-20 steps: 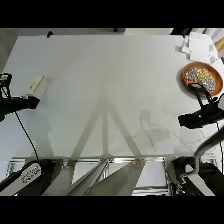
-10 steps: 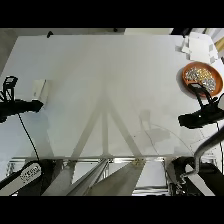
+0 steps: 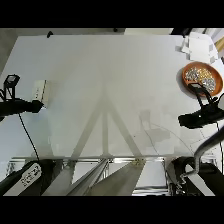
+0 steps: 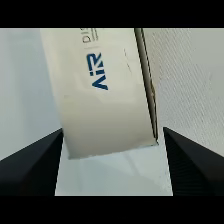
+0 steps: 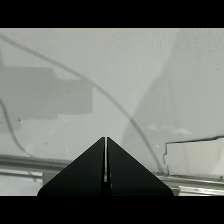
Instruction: Fold the box and place the chain.
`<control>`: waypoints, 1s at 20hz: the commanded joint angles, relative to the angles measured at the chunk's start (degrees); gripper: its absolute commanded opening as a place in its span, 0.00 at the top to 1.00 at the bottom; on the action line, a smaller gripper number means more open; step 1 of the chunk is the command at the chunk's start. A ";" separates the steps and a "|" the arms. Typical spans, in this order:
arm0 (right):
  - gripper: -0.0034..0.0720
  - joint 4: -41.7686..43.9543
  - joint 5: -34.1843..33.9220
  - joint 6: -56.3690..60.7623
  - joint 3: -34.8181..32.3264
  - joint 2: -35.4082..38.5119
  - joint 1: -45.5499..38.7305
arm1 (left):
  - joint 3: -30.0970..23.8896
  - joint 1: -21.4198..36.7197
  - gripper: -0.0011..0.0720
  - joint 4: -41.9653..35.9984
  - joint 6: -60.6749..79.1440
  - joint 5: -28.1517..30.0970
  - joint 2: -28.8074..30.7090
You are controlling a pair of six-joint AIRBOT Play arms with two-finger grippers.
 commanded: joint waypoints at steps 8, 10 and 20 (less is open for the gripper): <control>0.93 0.00 0.02 0.00 0.04 0.02 -0.02 | 0.00 -0.44 0.04 3.37 -6.01 -5.81 11.98; 0.93 0.00 0.02 0.00 0.04 0.02 -0.02 | 0.00 -0.44 0.04 3.34 -7.45 -5.86 11.98; 0.93 0.00 0.02 0.00 0.04 0.02 -0.02 | 0.00 -0.44 0.04 3.32 -8.00 -3.54 11.45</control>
